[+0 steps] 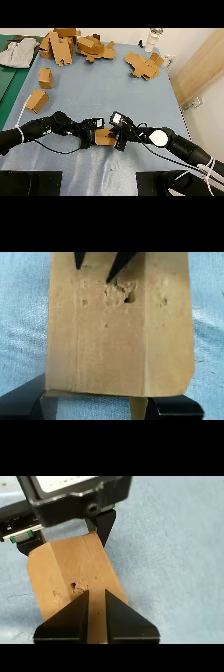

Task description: Fold the box.

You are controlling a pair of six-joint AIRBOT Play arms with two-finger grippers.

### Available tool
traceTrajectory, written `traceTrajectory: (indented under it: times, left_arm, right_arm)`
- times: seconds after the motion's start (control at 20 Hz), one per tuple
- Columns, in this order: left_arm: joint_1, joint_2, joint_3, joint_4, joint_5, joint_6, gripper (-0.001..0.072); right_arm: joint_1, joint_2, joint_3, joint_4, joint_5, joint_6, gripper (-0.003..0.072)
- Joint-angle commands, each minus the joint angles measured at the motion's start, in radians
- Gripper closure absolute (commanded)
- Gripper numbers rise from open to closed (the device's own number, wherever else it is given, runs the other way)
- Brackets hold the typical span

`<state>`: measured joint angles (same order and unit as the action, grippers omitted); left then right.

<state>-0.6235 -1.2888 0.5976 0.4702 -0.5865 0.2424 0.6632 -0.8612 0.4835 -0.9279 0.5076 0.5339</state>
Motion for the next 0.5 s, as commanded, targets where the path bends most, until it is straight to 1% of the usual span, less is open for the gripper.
traceTrajectory:
  times: [0.0, 0.05, 0.3, 0.4, 0.45]
  left_arm:
    - [0.000, 0.000, 0.000, 0.000, 0.000, 0.000, 0.0424]
    - [0.000, 0.000, 0.000, 0.000, 0.001, 0.001, 0.0424]
    - [0.000, 0.000, 0.000, 0.000, 0.001, 0.000, 0.0424]
    - [0.000, 0.000, 0.000, 0.000, 0.003, 0.001, 0.0424]
    - [0.000, 0.000, 0.000, 0.000, 0.001, 0.000, 0.0424]
  right_arm:
    - [0.011, 0.001, 0.000, -0.045, -0.006, -0.043, 0.0471]
    - [0.011, 0.002, 0.000, -0.045, 0.006, -0.047, 0.0454]
    - [0.011, 0.001, 0.003, -0.033, 0.000, -0.045, 0.0455]
    - [0.011, 0.002, 0.004, -0.034, 0.032, -0.046, 0.0454]
    - [0.012, 0.002, 0.005, -0.033, 0.066, -0.046, 0.0453]
